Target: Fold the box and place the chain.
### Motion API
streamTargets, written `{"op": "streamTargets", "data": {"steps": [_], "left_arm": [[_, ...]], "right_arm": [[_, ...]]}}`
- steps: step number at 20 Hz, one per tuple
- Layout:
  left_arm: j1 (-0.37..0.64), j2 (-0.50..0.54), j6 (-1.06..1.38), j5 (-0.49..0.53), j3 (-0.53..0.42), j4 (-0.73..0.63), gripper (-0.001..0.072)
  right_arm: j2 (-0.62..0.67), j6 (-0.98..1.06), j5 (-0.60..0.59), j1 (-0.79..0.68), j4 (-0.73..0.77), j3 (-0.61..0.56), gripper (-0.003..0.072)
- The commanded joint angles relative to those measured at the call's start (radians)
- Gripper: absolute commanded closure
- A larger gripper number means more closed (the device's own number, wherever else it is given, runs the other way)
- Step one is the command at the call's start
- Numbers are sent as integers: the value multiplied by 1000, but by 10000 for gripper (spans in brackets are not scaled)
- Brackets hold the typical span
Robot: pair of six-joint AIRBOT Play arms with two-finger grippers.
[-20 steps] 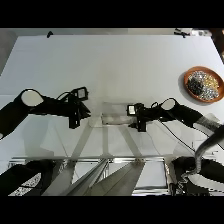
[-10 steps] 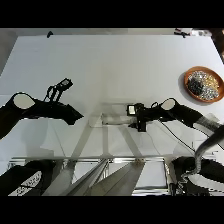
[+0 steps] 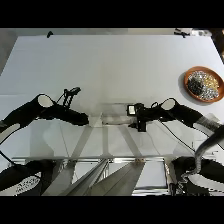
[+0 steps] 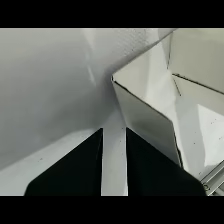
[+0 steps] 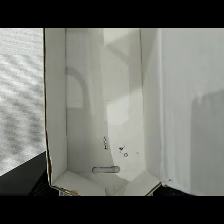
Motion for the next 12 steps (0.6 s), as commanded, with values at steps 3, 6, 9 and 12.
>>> {"op": "streamTargets", "data": {"steps": [3,6,9,12], "left_arm": [[-56,-26,-42,64,0,-17,562],[-68,-25,-50,80,0,-33,561],[-66,-3,-50,78,0,-38,559],[-64,19,-43,72,0,-32,558]], "right_arm": [[1,0,0,-1,0,0,342],[1,0,0,-1,0,0,342],[1,0,0,0,0,0,342],[1,0,0,0,0,0,342]]}}
